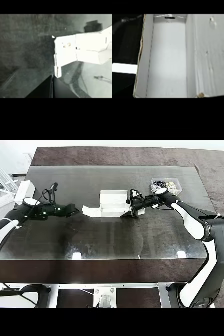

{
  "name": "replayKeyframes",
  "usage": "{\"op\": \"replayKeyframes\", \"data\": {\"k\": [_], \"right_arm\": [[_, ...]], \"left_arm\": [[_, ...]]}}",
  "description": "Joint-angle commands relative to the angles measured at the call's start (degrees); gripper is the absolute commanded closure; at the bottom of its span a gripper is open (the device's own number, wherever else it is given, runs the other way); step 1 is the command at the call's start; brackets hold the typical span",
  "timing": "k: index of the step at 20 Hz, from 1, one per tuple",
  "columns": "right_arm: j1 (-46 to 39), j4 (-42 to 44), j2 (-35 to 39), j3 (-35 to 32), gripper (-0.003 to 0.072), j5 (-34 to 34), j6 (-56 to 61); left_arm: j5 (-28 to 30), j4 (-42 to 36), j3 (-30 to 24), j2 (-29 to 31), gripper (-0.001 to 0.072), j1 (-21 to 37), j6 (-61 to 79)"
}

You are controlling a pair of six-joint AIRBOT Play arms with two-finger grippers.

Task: Fold the box and place the chain.

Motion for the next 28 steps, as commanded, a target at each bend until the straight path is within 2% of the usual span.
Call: {"op": "replayKeyframes", "data": {"k": [1, 7, 13, 19, 23, 28], "right_arm": [[0.0, 0.02, 0.04, 0.02, 0.0104, 0.02, 0.0], [0.0, 0.0, 0.04, 0.02, 0.0104, 0.02, 0.0], [0.0, 0.0, 0.04, 0.02, 0.0104, 0.04, 0.0], [0.0, 0.02, 0.04, 0.02, 0.0105, 0.04, 0.0], [0.0, 0.02, 0.04, 0.02, 0.0105, 0.02, 0.0], [0.0, 0.02, 0.04, 0.02, 0.0104, 0.02, 0.0]], "left_arm": [[1.05, -2.4, -0.04, -2.69, 0.069, -0.44, -0.22], [3.28, -4.42, 0.09, -4.39, 0.069, -0.7, -0.15], [3.21, -5.95, 4.35, -9.35, 0.069, -4.15, -0.22], [4.87, -7.96, 5.03, -10.27, 0.069, -6.23, -0.5], [4.52, -9.92, 5.6, -10.27, 0.069, -8.02, -0.85], [1.57, -10.4, 9.05, -10.27, 0.069, -9.14, -1.75]]}}
